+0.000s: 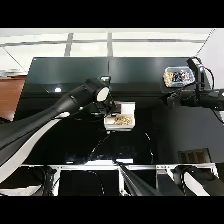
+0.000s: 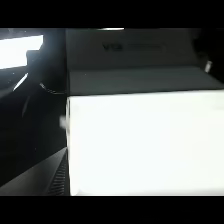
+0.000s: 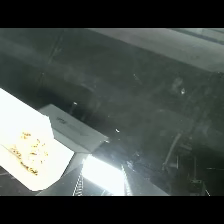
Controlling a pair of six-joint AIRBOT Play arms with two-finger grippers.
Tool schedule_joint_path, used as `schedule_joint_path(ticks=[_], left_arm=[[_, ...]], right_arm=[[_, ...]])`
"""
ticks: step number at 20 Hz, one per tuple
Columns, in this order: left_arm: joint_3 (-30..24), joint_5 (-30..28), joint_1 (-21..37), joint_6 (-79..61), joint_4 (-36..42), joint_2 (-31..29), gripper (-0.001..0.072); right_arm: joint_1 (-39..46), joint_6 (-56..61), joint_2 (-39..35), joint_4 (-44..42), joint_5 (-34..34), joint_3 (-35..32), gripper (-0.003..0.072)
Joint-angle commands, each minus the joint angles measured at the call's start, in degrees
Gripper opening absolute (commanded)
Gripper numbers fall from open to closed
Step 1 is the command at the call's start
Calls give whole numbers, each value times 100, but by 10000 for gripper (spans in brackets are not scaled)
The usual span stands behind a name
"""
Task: Fold the box and place the chain.
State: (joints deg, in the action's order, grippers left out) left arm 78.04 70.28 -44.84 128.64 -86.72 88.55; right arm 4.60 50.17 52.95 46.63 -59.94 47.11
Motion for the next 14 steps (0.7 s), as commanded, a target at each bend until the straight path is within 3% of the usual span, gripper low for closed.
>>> schedule_joint_path(ticks=[1, 5, 9, 11, 14], left_arm=[[-116, 367, 11, -229, -605, -557, 474], [-949, 557, 247, -243, -1034, -1475, 474], [-2118, -251, 887, -372, -793, -2546, 474], [-2686, -1058, 1325, -1075, -57, -3008, 474], [-3237, -1805, 1963, -3506, 1956, -3176, 474]], right_arm=[[2, 0, -2, 2, 33, -4, 287], [2, 2, -2, 35, 35, -4, 287], [2, 2, -2, 55, 37, -7, 287], [2, 0, -2, 57, 37, -7, 287], [2, 0, 4, 57, 61, -20, 287]])
